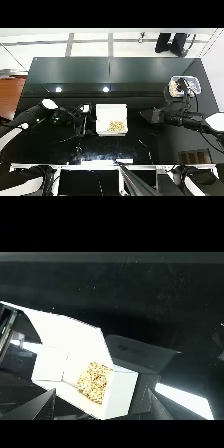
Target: Fold the box and place the chain.
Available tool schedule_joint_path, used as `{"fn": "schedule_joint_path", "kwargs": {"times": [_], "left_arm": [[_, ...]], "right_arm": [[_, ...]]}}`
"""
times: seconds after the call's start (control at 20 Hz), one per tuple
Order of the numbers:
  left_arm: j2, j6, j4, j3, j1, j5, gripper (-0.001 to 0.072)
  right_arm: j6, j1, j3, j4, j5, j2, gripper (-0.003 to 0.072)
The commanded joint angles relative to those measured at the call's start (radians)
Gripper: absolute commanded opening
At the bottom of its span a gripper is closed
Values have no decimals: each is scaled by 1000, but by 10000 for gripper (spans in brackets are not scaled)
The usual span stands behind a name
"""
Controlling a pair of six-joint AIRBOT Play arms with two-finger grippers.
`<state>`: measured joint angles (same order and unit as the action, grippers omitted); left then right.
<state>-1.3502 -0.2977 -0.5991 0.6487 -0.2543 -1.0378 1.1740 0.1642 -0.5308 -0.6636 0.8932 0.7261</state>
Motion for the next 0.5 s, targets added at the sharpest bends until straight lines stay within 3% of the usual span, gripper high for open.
{"fn": "schedule_joint_path", "kwargs": {"times": [0.0, 0.45], "left_arm": [[-18, 29, 8, 21, -10, 16, 698], [-40, 28, 4, 51, -10, -15, 697]], "right_arm": [[0, 0, 0, 0, 0, 0, 699], [0, 0, 0, 0, 0, 0, 700]]}}
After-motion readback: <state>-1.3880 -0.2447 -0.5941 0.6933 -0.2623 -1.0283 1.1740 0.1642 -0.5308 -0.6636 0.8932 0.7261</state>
